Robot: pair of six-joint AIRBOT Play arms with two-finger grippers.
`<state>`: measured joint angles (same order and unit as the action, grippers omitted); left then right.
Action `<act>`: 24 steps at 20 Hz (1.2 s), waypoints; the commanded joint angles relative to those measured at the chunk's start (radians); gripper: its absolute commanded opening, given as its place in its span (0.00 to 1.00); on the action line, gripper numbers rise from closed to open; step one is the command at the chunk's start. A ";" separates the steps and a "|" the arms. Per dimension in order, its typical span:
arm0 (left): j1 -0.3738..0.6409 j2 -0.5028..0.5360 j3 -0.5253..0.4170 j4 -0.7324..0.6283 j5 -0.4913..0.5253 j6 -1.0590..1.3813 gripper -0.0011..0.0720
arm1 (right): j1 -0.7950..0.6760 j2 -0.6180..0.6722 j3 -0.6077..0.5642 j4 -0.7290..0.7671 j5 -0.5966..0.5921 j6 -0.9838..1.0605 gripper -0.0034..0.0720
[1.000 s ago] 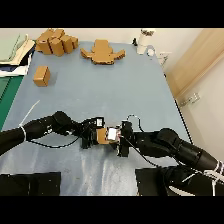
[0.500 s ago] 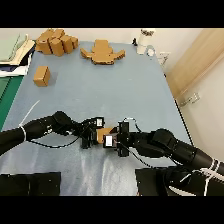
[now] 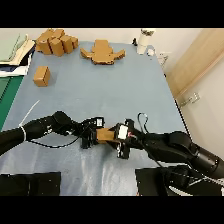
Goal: Fold the box.
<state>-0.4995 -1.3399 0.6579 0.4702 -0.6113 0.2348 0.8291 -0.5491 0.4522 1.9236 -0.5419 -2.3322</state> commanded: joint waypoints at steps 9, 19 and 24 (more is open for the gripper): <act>0.000 0.000 0.000 0.000 0.000 0.000 0.66 | -0.095 -0.160 0.008 -0.007 0.024 -0.063 0.57; 0.000 0.000 0.000 0.000 0.000 0.000 0.65 | -0.048 -0.253 0.008 -0.026 -0.013 -0.183 0.57; 0.000 0.000 0.000 0.000 0.000 0.000 0.66 | -0.041 -0.256 0.009 -0.036 -0.016 -0.274 0.58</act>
